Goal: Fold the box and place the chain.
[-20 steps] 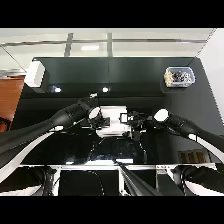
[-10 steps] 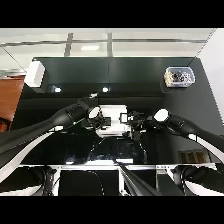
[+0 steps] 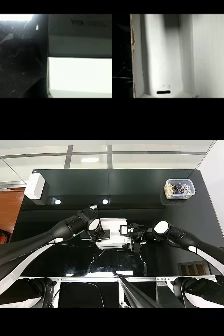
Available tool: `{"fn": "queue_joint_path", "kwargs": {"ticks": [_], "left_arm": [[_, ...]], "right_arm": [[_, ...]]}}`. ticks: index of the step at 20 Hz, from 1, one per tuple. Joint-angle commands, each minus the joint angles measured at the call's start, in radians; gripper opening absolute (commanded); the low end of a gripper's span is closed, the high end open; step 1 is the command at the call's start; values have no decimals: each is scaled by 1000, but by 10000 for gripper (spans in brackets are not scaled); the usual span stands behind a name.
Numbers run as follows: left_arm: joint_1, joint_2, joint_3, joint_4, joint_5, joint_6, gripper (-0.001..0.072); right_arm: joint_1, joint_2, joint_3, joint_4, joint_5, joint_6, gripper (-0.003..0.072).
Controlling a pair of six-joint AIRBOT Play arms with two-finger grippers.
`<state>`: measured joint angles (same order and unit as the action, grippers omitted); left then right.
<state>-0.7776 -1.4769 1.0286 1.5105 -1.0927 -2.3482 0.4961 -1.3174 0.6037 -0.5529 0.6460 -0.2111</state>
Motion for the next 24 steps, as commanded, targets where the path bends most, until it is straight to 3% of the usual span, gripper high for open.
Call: {"fn": "queue_joint_path", "kwargs": {"ticks": [1, 15, 16, 17, 24], "left_arm": [[1, 0, 0, -1, -8, 10, 28], [1, 0, 0, -4, -9, 10, 30], [1, 0, 0, -4, -8, 11, 30], [1, 0, 1, -3, -8, 11, 30], [1, 0, 1, 3, -7, 45, 31]], "right_arm": [[0, 0, 1, 1, 0, 1, 230], [0, 0, 1, 2, -4, 2, 238], [0, 0, 1, 2, -3, 14, 455], [0, 1, 1, 0, -3, 21, 720], [-37, 144, 1, -232, 98, 115, 715]]}}
